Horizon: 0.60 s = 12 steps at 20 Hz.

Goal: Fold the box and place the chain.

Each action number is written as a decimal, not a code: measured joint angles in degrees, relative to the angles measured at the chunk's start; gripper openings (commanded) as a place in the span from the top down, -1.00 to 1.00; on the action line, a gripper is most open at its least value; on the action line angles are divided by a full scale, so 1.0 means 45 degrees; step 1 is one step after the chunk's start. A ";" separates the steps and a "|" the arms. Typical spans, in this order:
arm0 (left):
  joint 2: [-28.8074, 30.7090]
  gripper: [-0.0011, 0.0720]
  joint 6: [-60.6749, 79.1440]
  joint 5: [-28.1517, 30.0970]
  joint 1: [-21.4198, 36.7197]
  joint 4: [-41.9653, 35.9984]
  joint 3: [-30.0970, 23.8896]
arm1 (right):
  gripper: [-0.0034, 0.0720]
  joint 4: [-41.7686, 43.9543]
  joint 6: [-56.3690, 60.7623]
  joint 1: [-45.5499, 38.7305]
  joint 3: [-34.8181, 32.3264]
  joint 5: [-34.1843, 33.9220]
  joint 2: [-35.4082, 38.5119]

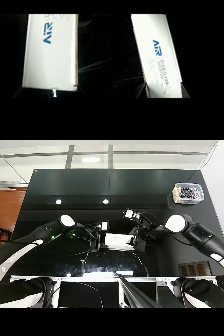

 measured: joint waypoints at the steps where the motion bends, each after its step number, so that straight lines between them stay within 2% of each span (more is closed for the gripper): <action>1: 0.0000 -0.12 0.0000 0.0005 0.0000 0.0000 0.0000 | -0.41 -0.0005 0.0136 -0.0126 0.0024 0.0146 0.0141; 7: 0.0000 -0.12 0.0024 0.0015 0.0000 0.0000 0.0000 | -0.41 0.0743 0.1846 -0.0860 0.0209 0.1302 0.1248; 12: 0.0000 -0.12 0.0029 0.0019 0.0000 0.0000 0.0000 | -0.42 0.0481 0.2346 -0.0937 0.0248 0.1151 0.1598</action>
